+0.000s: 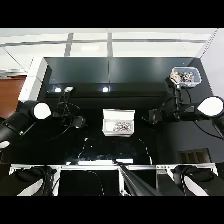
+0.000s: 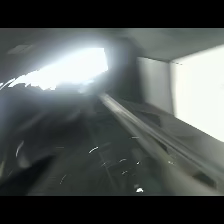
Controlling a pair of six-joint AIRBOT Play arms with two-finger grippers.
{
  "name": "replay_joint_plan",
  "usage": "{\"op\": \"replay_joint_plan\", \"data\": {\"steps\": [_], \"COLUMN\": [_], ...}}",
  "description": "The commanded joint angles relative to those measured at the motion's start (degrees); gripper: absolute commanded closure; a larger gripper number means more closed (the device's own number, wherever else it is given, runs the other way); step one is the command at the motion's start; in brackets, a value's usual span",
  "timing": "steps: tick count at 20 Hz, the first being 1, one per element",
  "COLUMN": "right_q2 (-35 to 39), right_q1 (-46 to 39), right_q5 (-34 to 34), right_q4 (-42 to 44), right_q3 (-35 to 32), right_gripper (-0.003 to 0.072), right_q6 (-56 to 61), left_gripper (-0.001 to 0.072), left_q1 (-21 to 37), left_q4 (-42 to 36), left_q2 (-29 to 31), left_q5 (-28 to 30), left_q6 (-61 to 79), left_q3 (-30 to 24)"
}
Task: Fold the box and place the chain.
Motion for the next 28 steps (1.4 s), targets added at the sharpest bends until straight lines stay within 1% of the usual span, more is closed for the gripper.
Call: {"op": "replay_joint_plan", "data": {"steps": [1, 4, 5, 6, 9, 12, 13, 25, 28], "right_q2": [0.07, 0.07, 0.07, 0.07, 0.07, 0.07, 0.07, 0.07, 0.04], "right_q1": [-0.02, -0.02, -0.02, -0.04, 0.11, 0.11, 0.11, 0.13, 0.13], "right_q5": [1.22, 1.03, 1.05, 1.07, 1.11, 1.18, 1.11, 0.76, 0.72], "right_q4": [0.13, 0.13, 0.13, 0.13, 0.15, 0.83, 1.22, 1.4, 1.42], "right_q3": [0.02, 0.02, 0.02, 0.02, 0.02, 0.02, 0.02, 0.02, 0.02], "right_gripper": [0.0297, 0.0297, 0.0297, 0.0298, 0.0297, 0.0297, 0.0298, 0.0297, 0.0297], "right_q6": [0.52, 1.99, 2.05, 2.51, 2.78, 2.8, 2.8, 2.78, 2.78], "left_gripper": [-0.0005, -0.0006, -0.0006, -0.0006, -0.0006, -0.0006, -0.0006, -0.0004, -0.0003], "left_q1": [2.19, -1.57, -2.34, -2.95, -3.02, -3.06, -3.15, -4.15, -4.15], "left_q4": [-24.92, -24.85, -25.27, -26.45, -27.91, -30.82, -31.78, -33.07, -33.38], "left_q2": [-3.72, -6.54, -7.37, -8.96, -13.92, -16.48, -16.81, -17.2, -17.22], "left_q5": [2.78, 2.93, 3.98, 5.35, 5.81, 5.68, 5.66, 6.05, 7.56], "left_q6": [58.75, 83.52, 90.31, 92.76, 95.19, 95.25, 95.25, 95.21, 94.51], "left_q3": [-3.37, -3.32, -3.32, -3.04, -1.44, -0.63, -0.61, -0.48, -0.48]}}
